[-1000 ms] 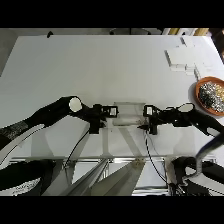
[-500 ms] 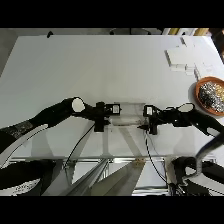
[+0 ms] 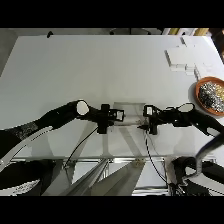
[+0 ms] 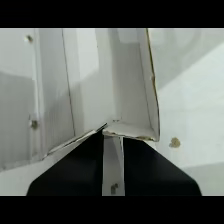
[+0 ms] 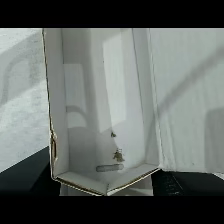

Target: Fold the box and place the chain.

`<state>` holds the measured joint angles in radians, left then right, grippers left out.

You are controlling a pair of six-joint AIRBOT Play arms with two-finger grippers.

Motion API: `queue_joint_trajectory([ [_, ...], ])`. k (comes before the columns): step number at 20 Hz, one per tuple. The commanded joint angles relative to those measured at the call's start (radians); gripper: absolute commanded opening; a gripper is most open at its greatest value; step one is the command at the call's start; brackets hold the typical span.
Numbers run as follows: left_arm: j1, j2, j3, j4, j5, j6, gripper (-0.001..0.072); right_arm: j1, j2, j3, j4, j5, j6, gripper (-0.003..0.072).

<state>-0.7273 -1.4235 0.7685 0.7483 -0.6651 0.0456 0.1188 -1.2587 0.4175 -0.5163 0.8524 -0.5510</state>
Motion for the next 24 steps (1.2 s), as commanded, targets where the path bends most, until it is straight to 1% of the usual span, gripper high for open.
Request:
queue_joint_trajectory([
  [1,-0.017,-0.002,0.000,-0.047,0.035,0.067,0.0121,0.000,0.000,0.000,0.000,0.000,0.000,0.0398],
  [5,-0.035,-0.003,0.000,-0.068,0.037,0.067,0.0133,0.000,0.000,0.000,0.000,0.000,0.000,0.0398],
  [6,-0.037,-0.005,0.000,-0.068,0.036,0.067,0.0168,0.000,0.000,0.000,0.000,0.000,0.000,0.0398],
  [8,-0.039,-0.013,0.000,-0.068,0.036,0.066,0.0374,0.000,0.000,0.000,0.000,0.000,0.000,0.0398],
  [9,-0.039,-0.016,0.000,-0.067,0.035,0.061,0.0450,0.000,0.000,0.000,0.000,0.000,0.000,0.0398],
  [10,-0.039,-0.015,0.000,-0.068,0.034,0.060,0.0464,0.000,0.000,0.000,0.000,0.000,0.000,0.0398],
  [13,-0.039,-0.012,0.000,-0.066,0.030,0.050,0.0464,0.000,0.000,0.000,0.000,0.000,0.000,0.0398],
  [15,-0.031,0.013,0.000,-0.030,0.016,-0.039,0.0462,0.000,0.000,0.000,0.000,0.000,0.000,0.0398],
  [16,-0.023,0.037,0.000,0.001,-0.003,-0.105,0.0445,0.000,0.000,0.000,0.000,0.000,0.000,0.0398],
  [17,-0.011,0.068,0.000,0.041,-0.027,-0.186,0.0394,0.000,0.000,0.000,0.000,0.000,0.000,0.0398],
  [18,0.003,0.106,0.000,0.093,-0.060,-0.293,0.0302,0.000,0.000,0.000,0.000,0.000,0.000,0.0398],
  [19,0.022,0.150,0.000,0.153,-0.100,-0.416,0.0227,0.000,0.000,0.000,0.000,0.000,0.000,0.0398],
  [20,0.044,0.192,0.000,0.211,-0.137,-0.539,0.0194,0.000,0.000,0.000,0.000,0.000,0.000,0.0398],
  [23,0.127,0.309,0.000,0.387,-0.222,-0.990,0.0194,0.000,0.000,0.000,0.000,0.000,0.000,0.0398],
  [24,0.159,0.334,0.000,0.418,-0.238,-1.134,0.0194,0.000,0.000,0.000,0.000,0.000,0.000,0.0398],
])
